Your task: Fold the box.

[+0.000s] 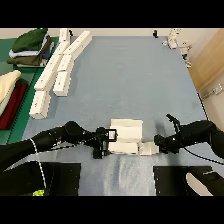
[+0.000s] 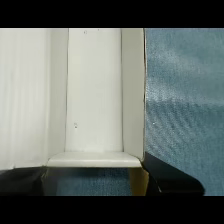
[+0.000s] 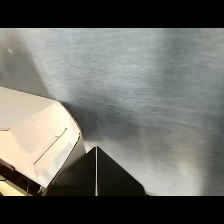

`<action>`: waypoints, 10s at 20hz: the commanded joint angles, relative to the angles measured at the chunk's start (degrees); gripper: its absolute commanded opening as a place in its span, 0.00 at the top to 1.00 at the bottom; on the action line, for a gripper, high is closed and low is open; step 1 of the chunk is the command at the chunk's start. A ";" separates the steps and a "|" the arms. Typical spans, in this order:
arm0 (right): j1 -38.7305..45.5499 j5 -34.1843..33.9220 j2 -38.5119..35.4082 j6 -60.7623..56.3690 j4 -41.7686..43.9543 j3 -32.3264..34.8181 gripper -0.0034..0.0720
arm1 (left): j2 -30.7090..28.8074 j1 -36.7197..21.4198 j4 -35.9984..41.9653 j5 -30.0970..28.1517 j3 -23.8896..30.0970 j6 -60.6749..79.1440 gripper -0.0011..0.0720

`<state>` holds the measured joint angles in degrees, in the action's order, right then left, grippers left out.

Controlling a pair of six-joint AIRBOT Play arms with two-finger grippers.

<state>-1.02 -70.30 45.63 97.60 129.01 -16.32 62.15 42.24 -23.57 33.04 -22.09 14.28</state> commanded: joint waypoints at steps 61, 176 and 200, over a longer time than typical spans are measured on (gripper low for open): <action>-56.13 -1.79 25.00 -70.03 -42.45 -28.85 0.43 | 0.02 -0.07 0.00 -0.02 -0.04 0.00 0.29; -48.63 33.77 -2.38 55.91 -15.63 -9.16 0.61 | 0.02 -0.07 0.00 -0.02 -0.04 0.00 0.29; -48.72 32.30 -8.79 50.90 -6.99 -7.89 0.36 | 0.02 -0.07 0.00 -0.02 -0.04 0.00 0.29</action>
<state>-49.69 -38.00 38.89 152.51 118.56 -24.18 62.17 42.22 -23.59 33.12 -22.09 14.35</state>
